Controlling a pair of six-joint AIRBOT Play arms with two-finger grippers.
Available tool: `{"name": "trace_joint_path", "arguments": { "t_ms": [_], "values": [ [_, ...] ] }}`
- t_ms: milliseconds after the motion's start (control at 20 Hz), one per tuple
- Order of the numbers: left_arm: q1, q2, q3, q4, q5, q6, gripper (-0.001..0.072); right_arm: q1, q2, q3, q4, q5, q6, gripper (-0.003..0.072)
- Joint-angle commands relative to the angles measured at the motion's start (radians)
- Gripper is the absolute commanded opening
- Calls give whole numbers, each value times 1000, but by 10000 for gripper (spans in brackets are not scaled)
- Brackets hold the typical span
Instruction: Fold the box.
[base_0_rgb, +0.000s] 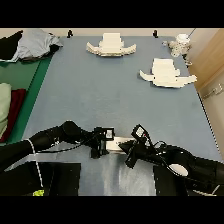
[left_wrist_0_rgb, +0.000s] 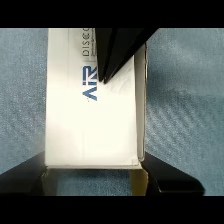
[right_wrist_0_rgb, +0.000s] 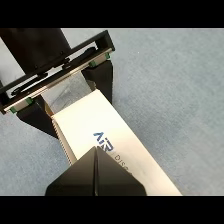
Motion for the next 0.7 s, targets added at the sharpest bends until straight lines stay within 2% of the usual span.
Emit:
{"name": "trace_joint_path", "arguments": {
  "t_ms": [0, 250, 500, 650],
  "values": [
    [1, 1, 1, -1, 0, -2, 466, 2, 6, -1, 2, 8, 1, 16],
    [1, 1, 1, -1, 0, -2, 467, 2, 24, 0, 2, -8, 0, 17],
    [1, 1, 1, -1, 0, -2, 467, -2, 138, 0, 1, -118, 0, 17],
    [1, 1, 1, -1, 0, -1, 466, -26, 157, 8, 0, -134, -32, 17]
  ]
}}
